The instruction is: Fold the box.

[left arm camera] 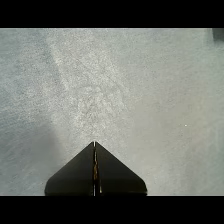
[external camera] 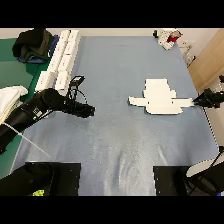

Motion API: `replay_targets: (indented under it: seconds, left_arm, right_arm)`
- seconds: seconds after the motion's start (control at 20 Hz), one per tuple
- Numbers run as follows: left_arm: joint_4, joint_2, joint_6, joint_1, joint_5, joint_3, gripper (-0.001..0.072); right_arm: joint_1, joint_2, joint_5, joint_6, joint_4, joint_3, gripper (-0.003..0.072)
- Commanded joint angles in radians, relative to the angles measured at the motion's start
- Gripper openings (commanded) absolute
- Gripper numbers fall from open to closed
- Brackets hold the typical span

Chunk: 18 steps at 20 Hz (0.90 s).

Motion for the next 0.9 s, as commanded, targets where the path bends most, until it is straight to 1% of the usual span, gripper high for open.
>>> replay_targets:
  seconds: [0.0,0.15,0.2,0.6,0.65,0.7,0.8,0.85]
  left_arm:
    - [-0.005,0.000,0.000,0.000,-0.002,0.000,0.0012]
    - [-0.005,0.000,0.000,0.000,-0.002,0.000,0.0012]
    - [-0.005,0.000,0.000,0.000,-0.002,0.000,0.0012]
    - [-0.005,0.000,0.000,0.000,-0.003,0.000,0.0012]
    - [-0.005,0.000,0.000,0.000,-0.003,0.000,0.0011]
    - [-0.005,0.000,0.000,0.000,-0.003,0.000,0.0012]
    - [-0.005,0.000,0.000,0.000,-0.002,0.000,0.0012]
    - [-0.005,0.000,0.000,0.000,-0.002,0.000,0.0012]
  right_arm:
    - [0.013,-0.019,-0.038,-0.027,0.020,0.007,0.0323]
    - [0.030,-0.015,-0.069,-0.026,0.022,0.032,0.0320]
    - [0.036,-0.012,-0.079,-0.026,0.025,0.040,0.0284]
    - [0.080,-0.005,-0.146,-0.025,0.029,0.095,0.0281]
    - [0.084,-0.005,-0.150,-0.026,0.028,0.096,0.0270]
    - [0.092,-0.007,-0.156,-0.026,0.028,0.096,0.0176]
    - [0.116,-0.010,-0.161,-0.026,0.029,0.088,0.0124]
    - [0.134,-0.010,-0.157,-0.026,0.029,0.081,0.0002]
